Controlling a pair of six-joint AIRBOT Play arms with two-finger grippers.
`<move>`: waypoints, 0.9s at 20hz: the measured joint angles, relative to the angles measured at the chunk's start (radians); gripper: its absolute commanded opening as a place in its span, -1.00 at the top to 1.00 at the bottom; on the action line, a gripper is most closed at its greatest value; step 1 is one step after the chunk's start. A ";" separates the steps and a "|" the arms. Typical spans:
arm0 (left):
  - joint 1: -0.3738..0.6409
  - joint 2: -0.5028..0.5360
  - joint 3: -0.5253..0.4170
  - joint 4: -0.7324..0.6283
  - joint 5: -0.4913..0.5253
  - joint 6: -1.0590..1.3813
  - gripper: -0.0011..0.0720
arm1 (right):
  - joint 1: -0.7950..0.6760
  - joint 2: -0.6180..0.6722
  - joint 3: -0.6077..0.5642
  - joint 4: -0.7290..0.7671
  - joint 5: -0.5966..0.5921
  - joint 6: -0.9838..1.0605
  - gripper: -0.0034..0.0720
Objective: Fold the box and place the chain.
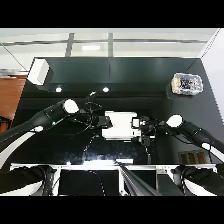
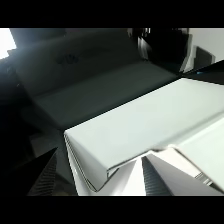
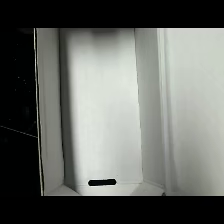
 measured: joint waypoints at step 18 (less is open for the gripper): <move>-0.029 -0.006 0.118 0.210 -0.168 -0.172 -0.61 | 0.000 0.000 0.000 0.000 0.001 0.000 -0.24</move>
